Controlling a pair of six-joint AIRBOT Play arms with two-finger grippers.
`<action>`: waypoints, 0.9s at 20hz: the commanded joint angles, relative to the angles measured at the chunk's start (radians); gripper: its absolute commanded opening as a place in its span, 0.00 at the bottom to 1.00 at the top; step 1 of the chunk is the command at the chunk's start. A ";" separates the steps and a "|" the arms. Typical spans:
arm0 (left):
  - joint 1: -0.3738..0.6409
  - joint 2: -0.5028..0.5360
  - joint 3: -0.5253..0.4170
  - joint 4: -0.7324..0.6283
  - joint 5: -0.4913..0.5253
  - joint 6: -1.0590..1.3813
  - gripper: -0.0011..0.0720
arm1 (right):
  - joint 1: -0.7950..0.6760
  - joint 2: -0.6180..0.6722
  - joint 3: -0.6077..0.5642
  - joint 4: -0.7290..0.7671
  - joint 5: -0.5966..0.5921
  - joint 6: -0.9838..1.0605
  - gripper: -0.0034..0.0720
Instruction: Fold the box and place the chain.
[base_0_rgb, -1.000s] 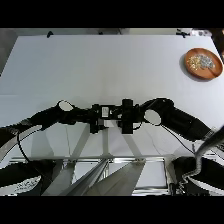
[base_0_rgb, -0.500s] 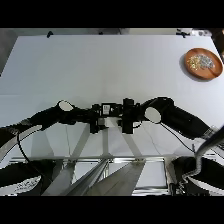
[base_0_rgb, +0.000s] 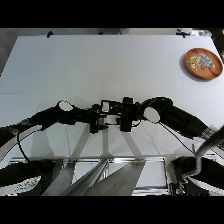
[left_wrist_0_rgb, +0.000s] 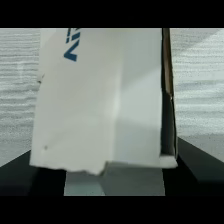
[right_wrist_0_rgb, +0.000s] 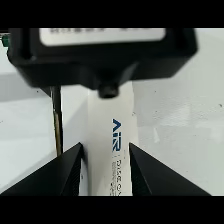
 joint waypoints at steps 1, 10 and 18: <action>-0.001 0.001 0.001 0.002 0.000 0.003 0.55 | 0.000 -0.001 0.001 0.001 -0.023 0.007 0.43; -0.001 0.001 0.001 0.002 0.000 0.003 0.55 | 0.003 -0.001 0.000 -0.044 0.016 0.005 0.43; -0.001 0.001 0.001 0.002 0.000 0.003 0.55 | 0.049 0.000 -0.037 -0.048 0.037 0.006 0.43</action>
